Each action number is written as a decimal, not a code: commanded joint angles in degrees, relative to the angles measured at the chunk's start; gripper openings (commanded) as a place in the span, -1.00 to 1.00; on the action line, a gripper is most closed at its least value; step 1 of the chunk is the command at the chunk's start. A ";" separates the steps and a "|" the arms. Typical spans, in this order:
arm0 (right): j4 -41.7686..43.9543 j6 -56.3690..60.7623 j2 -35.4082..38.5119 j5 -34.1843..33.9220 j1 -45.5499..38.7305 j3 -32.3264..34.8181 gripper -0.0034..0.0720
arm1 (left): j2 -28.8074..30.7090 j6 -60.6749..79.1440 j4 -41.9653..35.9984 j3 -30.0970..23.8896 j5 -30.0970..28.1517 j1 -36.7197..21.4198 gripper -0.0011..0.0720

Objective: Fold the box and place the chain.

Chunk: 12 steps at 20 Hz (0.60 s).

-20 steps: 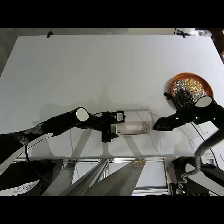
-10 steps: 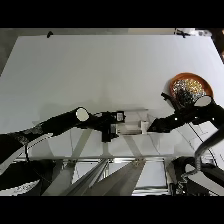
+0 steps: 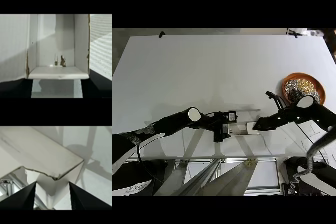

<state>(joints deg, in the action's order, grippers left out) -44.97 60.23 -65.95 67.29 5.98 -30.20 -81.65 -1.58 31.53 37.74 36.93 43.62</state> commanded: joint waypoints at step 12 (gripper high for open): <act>-26.18 36.76 0.96 -10.19 21.42 -3.91 0.32 | 0.04 0.04 0.02 0.02 -0.02 0.04 -0.06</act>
<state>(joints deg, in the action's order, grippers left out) -64.29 87.57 -65.04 59.35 23.11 -34.00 -81.62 -1.54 31.55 37.74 36.91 43.62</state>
